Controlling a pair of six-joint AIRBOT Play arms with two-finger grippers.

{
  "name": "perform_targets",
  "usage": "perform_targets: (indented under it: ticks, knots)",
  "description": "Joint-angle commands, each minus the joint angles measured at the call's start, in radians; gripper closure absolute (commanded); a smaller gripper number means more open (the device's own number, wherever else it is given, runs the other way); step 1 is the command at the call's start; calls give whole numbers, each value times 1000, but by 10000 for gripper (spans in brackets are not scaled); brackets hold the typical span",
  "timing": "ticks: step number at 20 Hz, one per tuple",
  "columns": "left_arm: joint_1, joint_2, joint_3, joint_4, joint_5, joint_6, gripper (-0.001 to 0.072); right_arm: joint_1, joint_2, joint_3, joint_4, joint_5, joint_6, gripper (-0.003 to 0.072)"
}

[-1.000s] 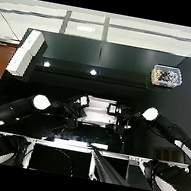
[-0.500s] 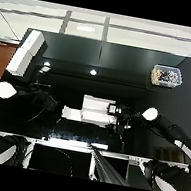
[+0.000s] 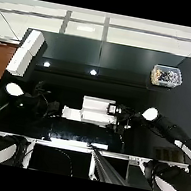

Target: Fold the box and place the chain.

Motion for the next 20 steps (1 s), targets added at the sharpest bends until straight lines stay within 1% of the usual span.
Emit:
perform_targets:
  ticks: [1, 4, 5, 7, 10, 11, 12, 14, 15, 16, 18, 20]
  knots:
    - [-63, -109, -2, -128, 64, 52, 680, -1, 0, 0, 0, 0, 0, 532]
    - [-108, -153, -1, -156, 58, 105, 680, -1, 0, 0, 0, 0, 0, 532]
    - [-113, -158, -1, -182, 44, 111, 680, -1, 0, 0, 0, 0, 0, 532]
    - [-106, -157, 2, -227, 3, 211, 681, -1, 0, 0, 0, 0, 0, 532]
    - [-104, -157, 27, -227, 0, 246, 681, -1, 0, 0, 0, 0, 0, 532]
    - [-106, -157, 42, -229, -10, 271, 653, -1, 0, 0, 0, 0, 0, 532]
    - [-106, -157, 59, -232, -23, 285, 507, -1, 0, 0, 0, 0, 0, 532]
    - [-106, -157, 92, -230, -55, 285, 252, -1, 0, 0, 0, 0, 0, 532]
    - [-106, -157, 110, -231, -77, 285, 108, -1, 0, 0, 0, 0, 0, 532]
    - [-106, -157, 127, -230, -101, 286, 18, -1, 0, 0, 0, 0, 0, 532]
    - [-106, -157, 161, -230, -147, 293, 10, -1, 0, 0, 0, 0, 0, 532]
    - [-119, -157, 183, -231, -154, 292, 11, -1, 0, 0, 0, 0, 0, 532]
